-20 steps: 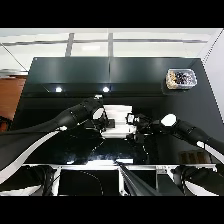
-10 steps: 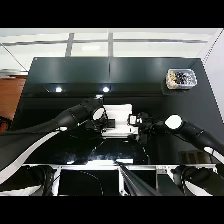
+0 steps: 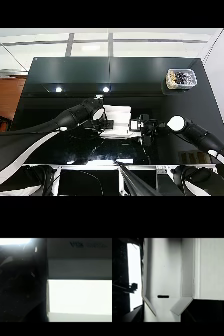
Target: Fold the box and place the chain.
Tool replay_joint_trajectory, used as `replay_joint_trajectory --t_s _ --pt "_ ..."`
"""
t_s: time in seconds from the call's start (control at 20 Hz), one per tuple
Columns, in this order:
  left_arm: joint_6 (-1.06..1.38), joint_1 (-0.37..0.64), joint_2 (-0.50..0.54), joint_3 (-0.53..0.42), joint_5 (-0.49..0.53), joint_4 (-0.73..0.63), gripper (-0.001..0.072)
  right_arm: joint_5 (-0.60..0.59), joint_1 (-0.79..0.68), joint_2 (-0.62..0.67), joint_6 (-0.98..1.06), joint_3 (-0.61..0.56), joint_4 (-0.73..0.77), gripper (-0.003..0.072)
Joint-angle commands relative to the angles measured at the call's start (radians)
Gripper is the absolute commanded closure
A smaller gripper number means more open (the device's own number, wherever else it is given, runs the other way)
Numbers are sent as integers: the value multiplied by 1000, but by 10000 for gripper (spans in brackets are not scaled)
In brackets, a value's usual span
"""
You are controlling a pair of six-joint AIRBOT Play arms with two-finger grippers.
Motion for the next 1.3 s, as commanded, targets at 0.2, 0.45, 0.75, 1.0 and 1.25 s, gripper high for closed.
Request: replay_joint_trajectory --t_s 0.2,0.45,0.75,1.0,1.25 --pt "-1 0 1 1 2 6 683 -15 47 -15 -26 1 101 392" --pt "-1 0 1 1 12 -2 682 -39 61 -15 61 1 160 393" --pt "-1 0 1 1 14 -6 682 -42 61 -42 61 0 247 391" --pt "-1 0 0 1 14 -6 682 -46 61 -50 61 0 256 391" --pt "-1 0 0 1 14 -6 682 -46 61 -50 61 0 255 391"
